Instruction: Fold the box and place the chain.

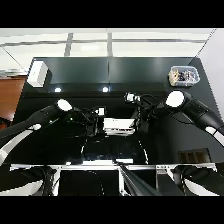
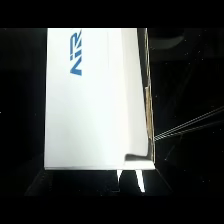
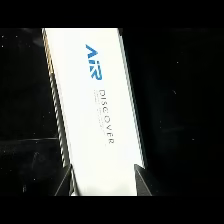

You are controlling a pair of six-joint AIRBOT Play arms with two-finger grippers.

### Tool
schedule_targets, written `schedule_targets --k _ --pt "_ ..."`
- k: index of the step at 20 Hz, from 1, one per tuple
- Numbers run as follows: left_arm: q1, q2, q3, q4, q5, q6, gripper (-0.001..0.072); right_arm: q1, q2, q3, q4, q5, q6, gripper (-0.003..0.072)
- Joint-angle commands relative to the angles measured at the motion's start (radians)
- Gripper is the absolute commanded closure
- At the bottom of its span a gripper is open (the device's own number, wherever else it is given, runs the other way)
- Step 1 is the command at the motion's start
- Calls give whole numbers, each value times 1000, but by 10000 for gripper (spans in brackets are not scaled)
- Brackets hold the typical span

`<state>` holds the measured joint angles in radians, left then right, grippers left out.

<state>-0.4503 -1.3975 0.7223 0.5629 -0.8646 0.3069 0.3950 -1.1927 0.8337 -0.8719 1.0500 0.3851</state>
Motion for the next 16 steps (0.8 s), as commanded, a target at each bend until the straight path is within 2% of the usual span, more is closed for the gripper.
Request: schedule_targets --k 1,16 --pt "0 0 0 1 -1 0 312 0 0 0 0 18 -1 263" --pt "0 0 0 1 -1 0 312 0 0 -26 -1 -4 -1 264"
